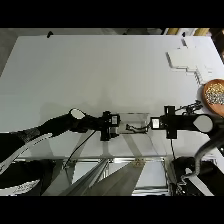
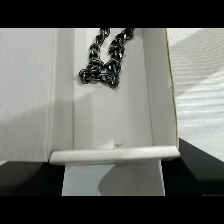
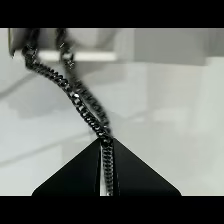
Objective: Fold the box and place the chain.
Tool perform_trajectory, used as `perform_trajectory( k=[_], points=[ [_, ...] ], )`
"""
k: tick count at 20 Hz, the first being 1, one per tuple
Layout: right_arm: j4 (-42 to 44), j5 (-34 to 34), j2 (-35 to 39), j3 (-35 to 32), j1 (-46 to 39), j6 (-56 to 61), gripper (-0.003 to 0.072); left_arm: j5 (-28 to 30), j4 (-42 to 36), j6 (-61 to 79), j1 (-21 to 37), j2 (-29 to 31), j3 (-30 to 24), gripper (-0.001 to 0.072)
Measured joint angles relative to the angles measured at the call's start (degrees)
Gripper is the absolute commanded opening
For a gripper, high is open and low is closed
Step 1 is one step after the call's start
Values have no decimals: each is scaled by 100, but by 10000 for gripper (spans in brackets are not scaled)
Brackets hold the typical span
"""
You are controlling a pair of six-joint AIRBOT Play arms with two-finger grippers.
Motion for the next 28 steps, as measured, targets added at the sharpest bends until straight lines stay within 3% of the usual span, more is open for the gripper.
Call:
perform_trajectory(
  k=[4,10,14,19,20,22,25,28],
  points=[
    [1174,160,728,0,7,94,18,-2,0,-2,0,0,0,204],
    [2806,140,977,-2,592,7,18,-2,0,0,0,0,0,204],
    [3206,-280,848,-2,1248,-37,18,0,0,0,0,0,0,204],
    [3403,-802,107,-2,1888,-33,18,-2,0,-2,0,0,0,204],
    [3421,-925,-57,-2,1947,-17,33,-2,0,0,0,0,0,204],
    [3440,-1200,-361,-2,2031,107,227,0,0,-2,0,0,0,204],
    [3418,-1585,-601,24,2092,328,249,0,0,-2,0,0,0,204],
    [3034,-1508,-614,229,2013,470,249,-2,0,-2,0,0,0,204]
  ],
)
